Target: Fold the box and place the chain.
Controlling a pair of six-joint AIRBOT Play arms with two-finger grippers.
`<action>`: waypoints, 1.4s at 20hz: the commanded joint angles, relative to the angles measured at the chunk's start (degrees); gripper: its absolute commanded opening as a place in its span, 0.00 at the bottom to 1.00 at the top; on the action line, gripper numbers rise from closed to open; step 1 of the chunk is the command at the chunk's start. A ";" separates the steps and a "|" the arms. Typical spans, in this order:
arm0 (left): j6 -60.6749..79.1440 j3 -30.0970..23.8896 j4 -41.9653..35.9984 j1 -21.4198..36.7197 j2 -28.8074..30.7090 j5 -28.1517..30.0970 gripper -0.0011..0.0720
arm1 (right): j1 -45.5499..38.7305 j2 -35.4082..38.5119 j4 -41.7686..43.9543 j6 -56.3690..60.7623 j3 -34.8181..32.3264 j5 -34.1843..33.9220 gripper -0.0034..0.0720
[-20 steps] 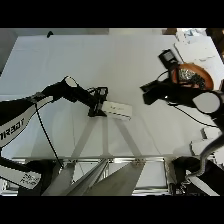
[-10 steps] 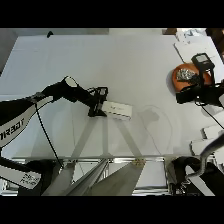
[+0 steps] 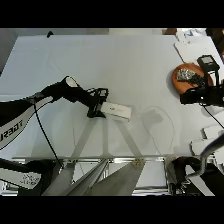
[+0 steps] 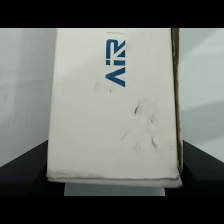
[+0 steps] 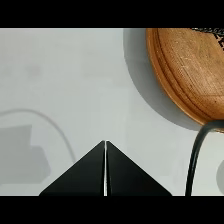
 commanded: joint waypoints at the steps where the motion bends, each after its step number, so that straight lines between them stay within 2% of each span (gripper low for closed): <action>1: -4.37 0.22 -2.01 0.00 5.79 8.13 0.02 | -0.07 0.07 1.31 0.07 0.04 0.13 0.06; 3: -10.49 0.22 -1.99 0.00 11.72 15.04 0.02 | -0.07 0.04 1.95 0.07 0.04 0.15 0.06; 5: -15.43 0.22 -1.99 0.02 17.29 19.19 0.02 | -0.07 0.04 2.80 0.07 0.04 0.15 0.06; 8: -23.21 0.22 -1.68 0.37 24.65 23.08 0.02 | -0.07 0.07 4.09 0.04 0.04 0.26 0.06; 13: -36.44 0.22 -1.49 4.55 32.02 26.51 0.02 | -0.07 0.07 5.92 0.04 0.04 0.35 0.06; 16: -48.65 0.22 2.93 10.69 34.27 26.43 0.02 | -0.07 0.07 5.92 0.04 0.04 0.35 0.06; 19: -64.22 0.22 10.82 18.64 35.74 25.42 0.02 | -0.07 0.07 5.95 0.04 0.04 0.35 0.06; 24: -73.16 0.09 28.35 27.91 35.08 19.06 0.02 | -0.07 0.07 5.99 0.04 0.04 0.28 0.06; 25: -74.44 0.09 30.23 29.55 34.67 18.36 0.02 | -0.07 0.07 6.05 0.04 0.04 0.28 0.06; 28: -77.40 -0.04 29.38 34.16 32.33 19.04 0.02 | -0.07 0.07 6.16 0.02 0.04 0.24 0.06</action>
